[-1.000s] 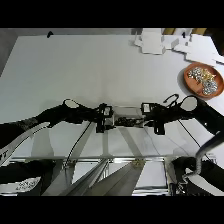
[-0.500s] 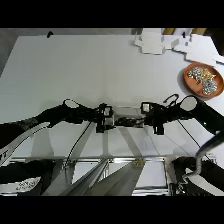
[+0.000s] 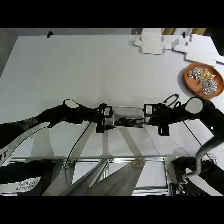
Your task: Fold the box and place the chain.
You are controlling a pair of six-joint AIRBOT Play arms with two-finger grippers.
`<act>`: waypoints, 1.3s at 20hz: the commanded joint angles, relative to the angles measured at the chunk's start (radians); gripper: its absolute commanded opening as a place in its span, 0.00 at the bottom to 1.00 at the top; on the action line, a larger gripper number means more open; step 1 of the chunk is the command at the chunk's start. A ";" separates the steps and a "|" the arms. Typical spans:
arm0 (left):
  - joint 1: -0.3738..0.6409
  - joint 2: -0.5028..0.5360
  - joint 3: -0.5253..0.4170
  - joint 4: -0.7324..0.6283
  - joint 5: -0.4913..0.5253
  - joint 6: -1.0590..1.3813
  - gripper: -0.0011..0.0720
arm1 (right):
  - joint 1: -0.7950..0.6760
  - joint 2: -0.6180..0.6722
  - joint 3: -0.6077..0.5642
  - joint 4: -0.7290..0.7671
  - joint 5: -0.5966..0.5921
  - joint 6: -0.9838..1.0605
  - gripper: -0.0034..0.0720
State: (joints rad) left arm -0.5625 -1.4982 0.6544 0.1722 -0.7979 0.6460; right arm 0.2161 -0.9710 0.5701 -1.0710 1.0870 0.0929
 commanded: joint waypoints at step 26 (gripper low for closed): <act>0.000 0.000 0.000 0.000 0.000 0.000 0.20 | 0.109 -0.008 0.284 0.164 -0.019 0.179 0.41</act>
